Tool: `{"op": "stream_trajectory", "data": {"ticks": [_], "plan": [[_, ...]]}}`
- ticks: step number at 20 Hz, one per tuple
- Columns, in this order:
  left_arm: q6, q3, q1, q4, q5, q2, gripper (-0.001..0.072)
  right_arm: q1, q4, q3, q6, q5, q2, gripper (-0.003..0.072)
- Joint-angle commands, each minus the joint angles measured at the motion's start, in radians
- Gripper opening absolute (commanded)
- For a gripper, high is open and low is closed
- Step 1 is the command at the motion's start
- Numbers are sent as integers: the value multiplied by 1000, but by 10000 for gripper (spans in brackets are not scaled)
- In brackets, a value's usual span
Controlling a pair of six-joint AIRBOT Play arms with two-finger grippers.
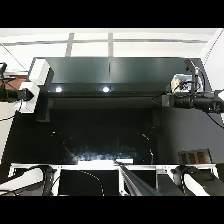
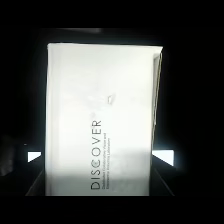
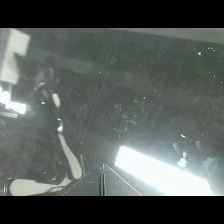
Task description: Fold the box and place the chain.
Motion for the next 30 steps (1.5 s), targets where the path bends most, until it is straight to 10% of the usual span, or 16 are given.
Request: {"op": "stream_trajectory", "data": {"ticks": [1,19,21,30], "plan": [[-18,13,31,-1,110,-80,368,0,0,0,22,-23,0,26],[13,66,-81,4,213,-175,373,0,-1,0,33,-14,0,26],[11,66,-83,38,233,-176,708,0,0,0,33,-6,0,27],[-88,183,-124,50,12,50,708,0,-10,0,52,34,0,27]]}}
